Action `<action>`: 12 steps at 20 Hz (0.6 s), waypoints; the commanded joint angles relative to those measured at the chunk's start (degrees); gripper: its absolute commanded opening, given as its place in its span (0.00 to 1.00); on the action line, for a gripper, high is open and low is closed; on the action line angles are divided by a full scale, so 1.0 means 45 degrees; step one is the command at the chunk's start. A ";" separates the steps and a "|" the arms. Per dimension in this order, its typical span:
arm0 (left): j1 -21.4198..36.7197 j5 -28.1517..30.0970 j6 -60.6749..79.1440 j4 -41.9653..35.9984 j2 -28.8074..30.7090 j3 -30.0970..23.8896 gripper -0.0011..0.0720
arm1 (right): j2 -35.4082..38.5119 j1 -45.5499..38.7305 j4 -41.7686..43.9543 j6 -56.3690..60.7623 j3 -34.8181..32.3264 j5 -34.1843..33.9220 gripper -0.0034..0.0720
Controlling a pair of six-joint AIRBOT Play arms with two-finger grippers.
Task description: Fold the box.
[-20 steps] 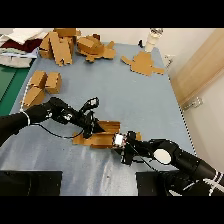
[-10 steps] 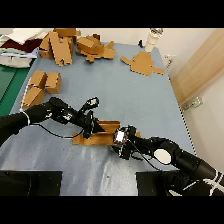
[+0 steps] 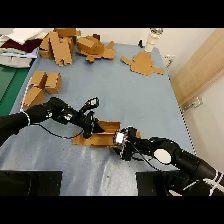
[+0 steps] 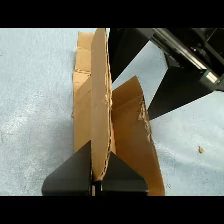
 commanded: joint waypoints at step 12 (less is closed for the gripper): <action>0.0010 0.0034 0.0005 -0.0015 -0.0010 0.0015 0.03 | 0.0447 0.0005 -0.2458 0.2016 0.0000 0.0612 0.94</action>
